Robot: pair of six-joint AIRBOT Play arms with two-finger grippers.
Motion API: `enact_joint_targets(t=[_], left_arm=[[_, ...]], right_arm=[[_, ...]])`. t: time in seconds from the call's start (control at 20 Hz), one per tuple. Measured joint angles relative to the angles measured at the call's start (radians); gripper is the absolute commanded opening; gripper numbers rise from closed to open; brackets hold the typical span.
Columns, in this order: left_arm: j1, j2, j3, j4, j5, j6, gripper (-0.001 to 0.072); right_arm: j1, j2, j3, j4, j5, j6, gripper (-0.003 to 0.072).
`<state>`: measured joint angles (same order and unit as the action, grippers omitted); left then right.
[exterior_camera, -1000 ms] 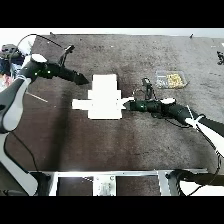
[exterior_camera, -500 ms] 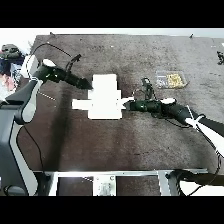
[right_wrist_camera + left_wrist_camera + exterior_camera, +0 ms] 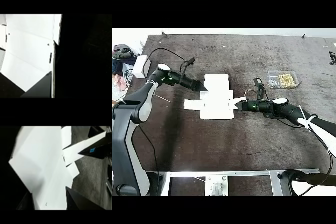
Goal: Fold the box and place the chain.
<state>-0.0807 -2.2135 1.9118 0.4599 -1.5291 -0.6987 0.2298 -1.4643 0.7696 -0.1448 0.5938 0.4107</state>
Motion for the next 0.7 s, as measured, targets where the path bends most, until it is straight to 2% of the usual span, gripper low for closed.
enact_joint_targets(t=[0.15,0.2,0.25,0.6,0.65,0.7], left_arm=[[-0.018,-0.002,0.0,0.039,-0.004,0.009,0.047],[-0.019,-0.002,0.0,0.042,-0.004,0.01,0.0447],[-0.02,-0.002,0.0,0.043,-0.006,0.013,0.0368],[-0.037,-0.002,0.0,0.041,-0.01,0.028,0.0346],[-0.038,-0.002,0.0,0.039,-0.011,0.033,0.0266],[-0.04,-0.002,0.0,0.038,-0.015,0.036,0.0135]], right_arm=[[0.0,0.0,0.0,0.0,0.0,0.0,0.0008],[0.0,0.0,0.0,0.0,0.0,0.0,0.0008],[0.0,0.0,0.0,0.0,0.0,0.0,0.0008],[0.0,0.0,0.0,-0.009,0.0,0.0,0.0008],[0.0,0.0,0.0,-0.011,0.0,0.0,0.0008],[0.0,0.0,0.0,-0.012,0.0,0.0,0.0008]])
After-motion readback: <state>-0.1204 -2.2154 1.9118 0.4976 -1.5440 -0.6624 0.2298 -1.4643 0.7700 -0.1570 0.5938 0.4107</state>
